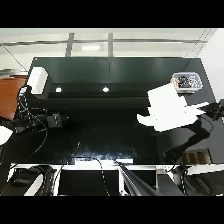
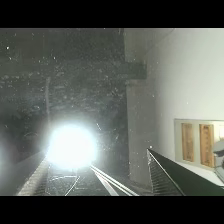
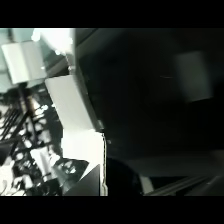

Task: Fold the box and place the chain.

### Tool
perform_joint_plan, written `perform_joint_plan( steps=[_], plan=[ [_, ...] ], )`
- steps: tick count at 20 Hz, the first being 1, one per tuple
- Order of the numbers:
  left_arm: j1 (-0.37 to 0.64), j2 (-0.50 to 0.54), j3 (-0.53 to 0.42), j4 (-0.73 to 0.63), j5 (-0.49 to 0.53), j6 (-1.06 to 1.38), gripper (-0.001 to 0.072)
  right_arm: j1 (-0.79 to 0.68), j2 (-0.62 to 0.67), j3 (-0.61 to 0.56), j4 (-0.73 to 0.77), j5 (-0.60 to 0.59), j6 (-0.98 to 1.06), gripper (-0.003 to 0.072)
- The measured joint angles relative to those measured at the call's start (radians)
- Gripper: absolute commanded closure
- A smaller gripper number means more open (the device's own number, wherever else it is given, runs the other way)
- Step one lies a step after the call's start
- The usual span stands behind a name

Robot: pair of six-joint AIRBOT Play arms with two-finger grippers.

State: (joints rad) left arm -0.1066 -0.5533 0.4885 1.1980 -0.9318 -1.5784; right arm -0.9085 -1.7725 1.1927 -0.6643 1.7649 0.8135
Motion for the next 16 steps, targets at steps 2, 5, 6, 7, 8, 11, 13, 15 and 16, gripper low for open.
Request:
perform_joint_plan(
  steps=[2,5,6,7,8,11,13,15,16],
  plan=[
    [0.000,0.000,0.000,0.001,0.006,0.001,0.0019,0.047,0.053,-0.056,0.027,-0.021,0.001,0.0666],
    [-0.002,0.000,0.000,-0.005,0.009,0.002,0.0019,0.131,0.174,-0.165,0.049,-0.105,0.034,0.0666],
    [-0.005,0.000,0.000,-0.010,0.010,0.003,0.0019,0.165,0.227,-0.211,0.050,-0.152,0.055,0.0667],
    [-0.010,-0.001,0.000,-0.014,0.012,0.003,0.0019,0.200,0.280,-0.256,0.054,-0.196,0.075,0.0666],
    [-0.016,-0.003,0.000,-0.020,0.013,0.004,0.0019,0.238,0.339,-0.305,0.055,-0.246,0.101,0.0667],
    [-0.051,-0.029,0.000,-0.052,0.014,0.022,0.0019,0.398,0.545,-0.468,0.062,-0.395,0.192,0.0666],
    [-0.080,-0.065,0.000,-0.090,0.026,0.042,0.0019,0.540,0.683,-0.566,0.078,-0.497,0.249,0.0666],
    [-0.103,-0.117,0.000,-0.133,0.053,0.057,0.0019,0.706,0.806,-0.641,0.103,-0.618,0.295,0.0666],
    [-0.108,-0.146,0.000,-0.159,0.075,0.065,0.0019,0.796,0.860,-0.669,0.113,-0.683,0.312,0.0667]
  ],
)
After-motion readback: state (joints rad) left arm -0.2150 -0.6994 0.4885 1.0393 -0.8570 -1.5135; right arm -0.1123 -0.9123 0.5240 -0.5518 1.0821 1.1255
